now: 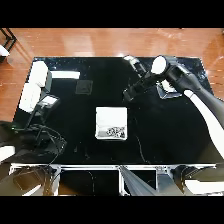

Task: Fold the box and place the chain.

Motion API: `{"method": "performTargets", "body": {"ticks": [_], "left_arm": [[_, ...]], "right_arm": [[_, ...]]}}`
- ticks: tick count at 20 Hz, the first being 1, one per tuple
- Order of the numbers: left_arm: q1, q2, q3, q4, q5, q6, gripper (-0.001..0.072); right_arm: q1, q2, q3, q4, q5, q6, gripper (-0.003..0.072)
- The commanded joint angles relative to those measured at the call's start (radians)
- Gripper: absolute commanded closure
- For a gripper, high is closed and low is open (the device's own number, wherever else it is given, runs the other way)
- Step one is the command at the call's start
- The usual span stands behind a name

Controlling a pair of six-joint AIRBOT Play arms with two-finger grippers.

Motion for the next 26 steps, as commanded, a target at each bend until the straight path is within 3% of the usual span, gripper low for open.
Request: {"method": "performTargets", "body": {"ticks": [1, 4, 7, 10, 14, 26], "left_arm": [[0.171, 0.125, -0.130, -0.283, 0.224, 0.146, 0.0078], [0.285, 0.127, -0.248, -0.456, 0.316, 0.288, 0.0078], [0.365, 0.080, -0.337, -0.488, 0.440, 0.375, 0.0079], [0.425, -0.003, -0.351, -0.507, 0.517, 0.387, 0.0079], [0.449, -0.082, -0.351, -0.661, 0.513, 0.512, 0.0079], [0.554, -0.096, -0.351, -0.679, 0.505, 0.507, 0.0080]], "right_arm": [[0.002, -0.051, 0.024, 0.181, 0.124, -0.195, -0.0019], [0.007, -0.051, 0.024, 0.272, 0.161, -0.223, -0.0019], [0.046, -0.051, 0.024, 0.309, 0.226, -0.225, -0.0019], [0.102, -0.051, 0.024, 0.309, 0.223, -0.225, -0.0019], [0.143, -0.051, 0.024, 0.300, 0.225, -0.232, -0.0019], [0.177, -0.047, 0.024, 0.163, 0.323, -0.284, -0.0019]]}}
